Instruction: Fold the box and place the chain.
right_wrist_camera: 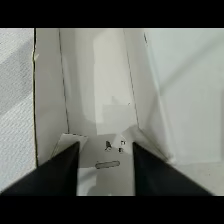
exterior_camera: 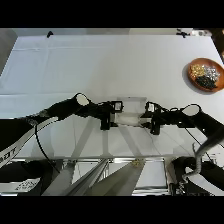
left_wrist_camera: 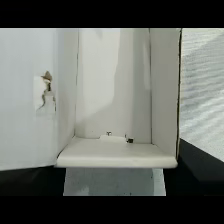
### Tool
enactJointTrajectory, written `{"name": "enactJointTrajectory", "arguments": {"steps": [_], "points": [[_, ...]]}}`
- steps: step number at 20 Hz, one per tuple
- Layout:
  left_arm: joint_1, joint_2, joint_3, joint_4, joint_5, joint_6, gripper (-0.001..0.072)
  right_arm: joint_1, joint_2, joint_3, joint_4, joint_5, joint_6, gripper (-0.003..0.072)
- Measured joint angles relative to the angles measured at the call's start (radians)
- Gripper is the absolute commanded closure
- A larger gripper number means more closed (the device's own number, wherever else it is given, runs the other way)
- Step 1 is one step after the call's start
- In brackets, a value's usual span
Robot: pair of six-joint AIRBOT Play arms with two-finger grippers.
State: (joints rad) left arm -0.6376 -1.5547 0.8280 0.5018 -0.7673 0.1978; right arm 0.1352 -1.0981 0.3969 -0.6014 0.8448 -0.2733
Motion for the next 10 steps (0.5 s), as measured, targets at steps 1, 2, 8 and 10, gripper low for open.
{"name": "enactJointTrajectory", "arguments": {"steps": [1,2,8,10], "points": [[0.000,0.000,0.000,0.000,0.000,-0.001,0.0264,0.000,0.003,0.000,0.003,0.005,0.001,0.0675],[0.000,0.000,0.000,0.000,0.000,-0.001,0.0264,0.001,0.011,0.000,0.004,0.011,0.003,0.0675],[0.000,0.000,0.000,-0.001,0.000,-0.001,0.0264,0.000,0.189,0.000,-0.056,0.045,0.297,0.0674],[0.000,0.000,0.000,0.000,0.000,-0.001,0.0264,0.000,0.287,0.005,-0.150,0.053,0.549,0.0679]]}}
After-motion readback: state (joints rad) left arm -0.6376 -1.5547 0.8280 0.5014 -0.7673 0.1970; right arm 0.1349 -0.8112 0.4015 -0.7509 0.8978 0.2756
